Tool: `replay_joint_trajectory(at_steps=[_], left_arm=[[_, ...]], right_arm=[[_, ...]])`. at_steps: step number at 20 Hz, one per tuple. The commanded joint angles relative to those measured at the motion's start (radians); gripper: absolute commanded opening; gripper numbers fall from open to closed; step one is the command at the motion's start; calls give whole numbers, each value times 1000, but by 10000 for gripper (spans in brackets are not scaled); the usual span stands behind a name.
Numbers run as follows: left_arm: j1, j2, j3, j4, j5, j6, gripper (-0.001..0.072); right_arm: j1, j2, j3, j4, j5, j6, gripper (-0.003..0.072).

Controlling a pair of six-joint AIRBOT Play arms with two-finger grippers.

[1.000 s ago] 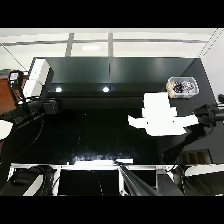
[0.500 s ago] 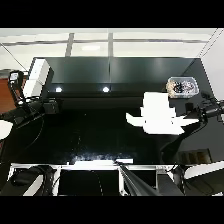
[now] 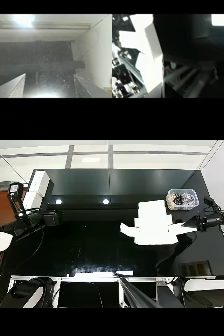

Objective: Fold the box and place the chain.

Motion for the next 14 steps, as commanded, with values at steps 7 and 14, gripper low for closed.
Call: replay_joint_trajectory(at_steps=[7,14], left_arm=[[-27,-31,-1,-152,-78,75,706],[-9,-224,0,-381,-227,166,706]], right_arm=[[407,450,-374,93,-333,223,24],[741,899,-564,34,-619,253,23]])
